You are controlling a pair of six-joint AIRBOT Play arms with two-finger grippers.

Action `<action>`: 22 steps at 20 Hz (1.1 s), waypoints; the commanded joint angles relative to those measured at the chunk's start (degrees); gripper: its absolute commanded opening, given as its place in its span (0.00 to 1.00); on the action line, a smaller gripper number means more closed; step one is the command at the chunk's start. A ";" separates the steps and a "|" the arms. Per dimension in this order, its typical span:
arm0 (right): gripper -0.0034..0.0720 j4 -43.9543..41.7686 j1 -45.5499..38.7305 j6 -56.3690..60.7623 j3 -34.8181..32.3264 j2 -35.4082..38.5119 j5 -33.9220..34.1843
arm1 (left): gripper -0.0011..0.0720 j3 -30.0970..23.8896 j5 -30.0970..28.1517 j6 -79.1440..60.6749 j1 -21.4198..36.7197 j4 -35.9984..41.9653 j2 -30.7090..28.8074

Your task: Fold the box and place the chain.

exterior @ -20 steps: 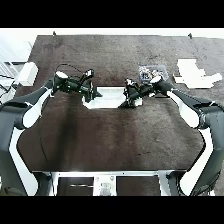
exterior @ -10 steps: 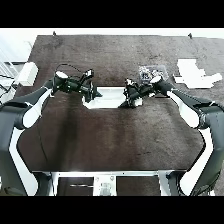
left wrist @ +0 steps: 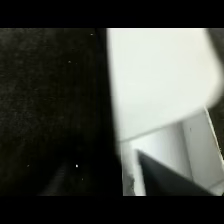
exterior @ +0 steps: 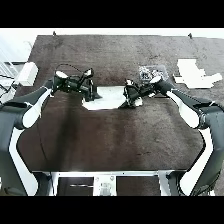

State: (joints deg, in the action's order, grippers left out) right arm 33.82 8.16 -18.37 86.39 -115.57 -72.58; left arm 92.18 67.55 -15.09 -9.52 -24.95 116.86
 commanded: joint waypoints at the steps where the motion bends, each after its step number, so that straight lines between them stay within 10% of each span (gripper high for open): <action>1: 0.72 -0.33 -0.04 0.11 0.02 0.00 0.52 | 0.74 1.01 5.01 -0.11 0.46 -0.26 -0.15; 12: 0.72 -0.33 -0.04 0.11 0.00 0.00 0.52 | 0.74 8.81 18.25 8.07 7.32 0.00 -0.20; 13: 0.72 -0.33 -0.04 0.11 0.00 0.00 0.52 | 0.70 9.46 18.91 8.72 7.50 0.00 -0.22; 16: 0.72 -0.33 -0.04 0.11 0.00 0.00 0.52 | 0.04 11.41 23.39 8.83 7.50 -0.11 -0.22; 22: 0.72 -0.35 -0.04 0.11 -0.04 0.00 0.52 | 0.03 9.81 19.78 13.31 5.90 -0.28 -3.98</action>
